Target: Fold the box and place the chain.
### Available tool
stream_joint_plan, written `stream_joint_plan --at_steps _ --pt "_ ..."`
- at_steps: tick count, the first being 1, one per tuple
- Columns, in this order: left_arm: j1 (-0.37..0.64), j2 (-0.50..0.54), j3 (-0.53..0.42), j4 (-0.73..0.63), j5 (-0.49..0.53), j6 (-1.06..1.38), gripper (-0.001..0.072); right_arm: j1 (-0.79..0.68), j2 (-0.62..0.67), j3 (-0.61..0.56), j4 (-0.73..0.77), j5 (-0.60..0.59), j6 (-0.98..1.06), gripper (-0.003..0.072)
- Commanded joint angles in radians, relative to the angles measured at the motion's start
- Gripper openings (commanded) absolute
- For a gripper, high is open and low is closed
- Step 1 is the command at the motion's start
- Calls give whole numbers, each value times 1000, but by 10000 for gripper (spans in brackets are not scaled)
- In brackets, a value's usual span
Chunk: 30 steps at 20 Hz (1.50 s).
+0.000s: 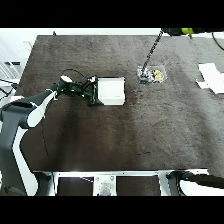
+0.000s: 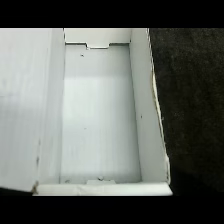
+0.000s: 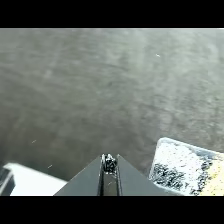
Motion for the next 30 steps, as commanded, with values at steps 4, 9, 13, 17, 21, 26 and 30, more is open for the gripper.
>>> stream_joint_plan --at_steps 4,9,13,17,21,26,30 --pt "1 0 0 0 0 0 407 111 68 -2 0 135 -25 7" --pt "1 0 0 0 0 0 408 219 67 -9 0 146 -53 6" --pt "1 0 0 0 0 0 407 248 66 -96 24 142 -50 6" --pt "1 0 0 0 0 0 407 261 66 -211 144 51 -59 5" --pt "1 0 0 0 0 0 407 290 59 -316 187 -65 -71 6" --pt "1 0 0 0 0 0 407 310 -5 -426 294 -183 -105 5" --pt "1 0 0 0 0 0 407 333 -115 -433 354 -215 -151 5"
